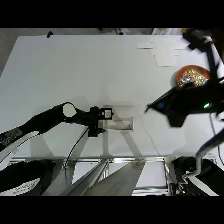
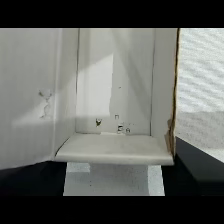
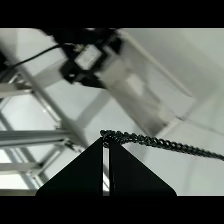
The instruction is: Fold the box and place the chain.
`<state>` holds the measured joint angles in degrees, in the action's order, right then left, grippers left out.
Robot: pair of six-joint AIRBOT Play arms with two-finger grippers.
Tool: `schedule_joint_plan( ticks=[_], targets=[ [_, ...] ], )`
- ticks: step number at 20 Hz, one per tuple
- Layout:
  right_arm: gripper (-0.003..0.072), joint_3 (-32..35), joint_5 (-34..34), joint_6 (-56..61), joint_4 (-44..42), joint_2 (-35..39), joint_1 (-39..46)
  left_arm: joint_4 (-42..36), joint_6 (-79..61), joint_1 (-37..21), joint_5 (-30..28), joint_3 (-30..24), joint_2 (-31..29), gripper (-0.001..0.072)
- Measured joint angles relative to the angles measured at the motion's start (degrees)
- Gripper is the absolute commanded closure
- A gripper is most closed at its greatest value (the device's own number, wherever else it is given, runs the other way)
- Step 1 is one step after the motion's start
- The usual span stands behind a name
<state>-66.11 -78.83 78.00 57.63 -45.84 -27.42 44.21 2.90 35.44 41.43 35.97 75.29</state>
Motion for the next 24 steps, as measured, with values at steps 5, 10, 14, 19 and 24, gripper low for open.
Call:
schedule_joint_plan(
  ticks=[5,10,14,19,24],
  targets=[
    [0.0673,8.9,11.6,0.1,0.1,-0.5,-9.6,0.0,0.0,0.0,0.0,0.0,0.0,0.0397],
    [0.0675,17.9,21.2,0.1,0.6,-2.4,-11.7,0.0,0.0,0.0,0.0,0.0,0.0,0.0397],
    [0.0674,22.7,27.8,-3.0,-0.4,-7.8,-12.1,0.0,0.0,0.0,0.0,0.0,0.0,0.0397],
    [0.0672,24.2,32.3,-7.5,-2.0,-16.5,-12.2,0.0,0.0,0.0,0.0,0.0,0.0,0.0397],
    [0.0518,24.0,33.7,-9.1,-2.3,-19.5,-12.2,0.0,0.0,0.0,0.0,0.0,0.0,0.0397]
  ],
)
